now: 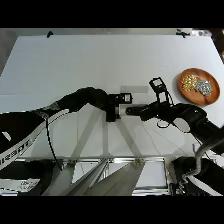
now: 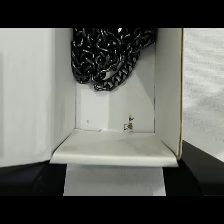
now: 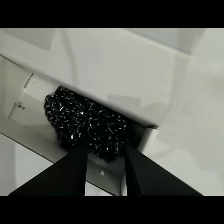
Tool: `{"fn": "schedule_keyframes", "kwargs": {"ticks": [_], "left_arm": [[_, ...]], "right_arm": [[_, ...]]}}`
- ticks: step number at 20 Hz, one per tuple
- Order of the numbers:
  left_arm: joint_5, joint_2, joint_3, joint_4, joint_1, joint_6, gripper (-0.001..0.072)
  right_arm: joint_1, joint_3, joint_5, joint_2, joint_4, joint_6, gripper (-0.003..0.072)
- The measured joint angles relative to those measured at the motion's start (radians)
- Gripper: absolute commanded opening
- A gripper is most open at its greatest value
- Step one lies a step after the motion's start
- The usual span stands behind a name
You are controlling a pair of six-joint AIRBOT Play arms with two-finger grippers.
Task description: Fold the box and place the chain.
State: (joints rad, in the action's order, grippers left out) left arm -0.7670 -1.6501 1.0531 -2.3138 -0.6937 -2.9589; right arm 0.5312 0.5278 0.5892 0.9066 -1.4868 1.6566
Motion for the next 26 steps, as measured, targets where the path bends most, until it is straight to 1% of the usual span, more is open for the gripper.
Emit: {"fn": "schedule_keyframes", "kwargs": {"ticks": [3, 4, 5, 6, 8, 9, 10, 11, 12, 13, 15, 17, 21, 24, 26], "left_arm": [[0.0, 0.0, 0.0, 0.0, 0.0, 0.0, 0.0396], [0.0, 0.0, 0.0, 0.0, 0.0, 0.0, 0.0396], [0.0, 0.0, 0.0, 0.0, 0.0, 0.0, 0.0396], [0.0, 0.0, 0.0, 0.0, 0.0, 0.0, 0.0396], [0.0, 0.0, 0.0, 0.0, 0.0, 0.0, 0.0396], [0.0, 0.0, 0.0, 0.0, 0.0, 0.0, 0.0396], [0.0, 0.0, 0.0, 0.0, 0.0, 0.0, 0.0396], [0.0, 0.0, 0.0, 0.0, 0.0, 0.0, 0.0396], [0.0, 0.0, 0.0, 0.0, 0.0, 0.0, 0.0396], [0.0, 0.0, 0.0, 0.0, 0.0, 0.0, 0.0396], [0.0, 0.0, 0.0, 0.0, 0.0, 0.0, 0.0396], [0.0, 0.0, 0.0, 0.0, 0.0, 0.0, 0.0396], [0.0, 0.0, 0.0, 0.0, 0.0, 0.0, 0.0396], [0.0, 0.0, 0.0, 0.0, 0.0, 0.0, 0.0396], [0.0, 0.0, 0.0, 0.0, 0.0, 0.0, 0.0396]], "right_arm": [[-0.003, 0.0, -0.001, 0.012, 0.047, -0.039, 0.0291], [-0.01, 0.0, 0.0, 0.01, 0.067, -0.055, 0.0334], [-0.022, 0.0, 0.008, 0.003, 0.09, -0.071, 0.0346], [-0.042, 0.0, 0.018, -0.008, 0.122, -0.093, 0.0349], [-0.098, 0.0, 0.05, -0.039, 0.187, -0.144, 0.0413], [-0.135, 0.0, 0.065, -0.056, 0.216, -0.167, 0.0411], [-0.179, 0.0, 0.082, -0.072, 0.246, -0.189, 0.0398], [-0.229, 0.0, 0.092, -0.084, 0.272, -0.204, 0.0353], [-0.277, 0.002, 0.101, -0.091, 0.293, -0.219, 0.0158], [-0.329, 0.004, 0.102, -0.092, 0.318, -0.238, 0.0014], [-0.419, 0.019, 0.092, -0.071, 0.368, -0.29, 0.0013], [-0.48, 0.056, 0.076, -0.013, 0.429, -0.359, 0.0011], [-0.53, 0.189, 0.073, 0.192, 0.544, -0.494, 0.0009], [-0.541, 0.3, 0.131, 0.352, 0.616, -0.586, 0.0008], [-0.544, 0.352, 0.186, 0.433, 0.668, -0.655, 0.0008]]}}
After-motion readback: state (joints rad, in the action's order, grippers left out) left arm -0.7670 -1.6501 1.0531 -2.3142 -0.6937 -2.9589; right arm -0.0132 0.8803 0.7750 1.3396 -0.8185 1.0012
